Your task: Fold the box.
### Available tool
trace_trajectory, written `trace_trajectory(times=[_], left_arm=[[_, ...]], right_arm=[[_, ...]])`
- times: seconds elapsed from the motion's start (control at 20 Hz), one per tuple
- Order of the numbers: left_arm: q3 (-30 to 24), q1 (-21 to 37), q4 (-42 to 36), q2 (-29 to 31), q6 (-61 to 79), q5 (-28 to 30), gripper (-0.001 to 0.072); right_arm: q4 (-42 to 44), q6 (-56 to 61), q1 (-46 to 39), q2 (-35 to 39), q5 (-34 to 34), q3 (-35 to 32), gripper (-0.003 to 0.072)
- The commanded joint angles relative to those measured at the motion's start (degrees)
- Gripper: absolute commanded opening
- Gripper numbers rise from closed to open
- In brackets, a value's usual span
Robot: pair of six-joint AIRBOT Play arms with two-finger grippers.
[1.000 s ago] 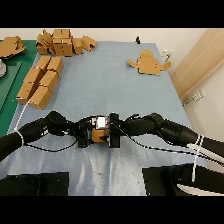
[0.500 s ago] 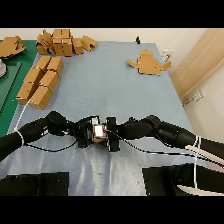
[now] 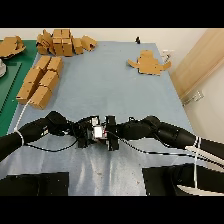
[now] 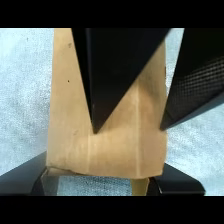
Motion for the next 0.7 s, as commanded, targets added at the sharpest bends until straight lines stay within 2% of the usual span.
trace_trajectory(times=[0.0, 0.05, 0.1, 0.25, 0.4, 0.45, 0.55, 0.65], left_arm=[[0.0, 0.0, 0.0, 0.0, 0.0, 0.0, 0.0351], [0.0, 0.0, 0.0, 0.0, 0.0, 0.0, 0.0351], [0.0, 0.0, 0.0, 0.0, 0.0, 0.0, 0.0351], [0.0, 0.0, 0.0, 0.0, 0.0, 0.0, 0.0351], [0.0, 0.0, 0.0, 0.0, 0.0, 0.0, 0.0351], [0.0, 0.0, 0.0, 0.0, 0.0, 0.0, 0.035], [0.0, 0.0, 0.0, 0.0, 0.0, 0.0, 0.0351], [0.0, 0.0, 0.0, 0.0, 0.0, 0.0, 0.0351]], right_arm=[[-1.1, 0.0, 0.1, 0.0, 0.4, 0.0, 0.0368], [-1.9, 0.0, 0.1, -0.2, 0.3, 0.0, 0.0367], [-2.7, 0.0, 0.1, -0.5, 0.1, 0.0, 0.0328], [-3.3, 0.0, 0.1, -0.7, 0.0, 0.0, 0.0277], [-5.7, 0.0, 0.1, -0.6, 0.0, 0.0, 0.0264], [-6.0, 0.1, 0.1, -0.6, 0.0, 0.0, 0.0216], [-6.0, 0.2, 0.1, -0.4, 0.0, 0.1, 0.0215], [-6.0, 0.2, 0.1, 0.0, 0.0, 0.1, 0.0164]])
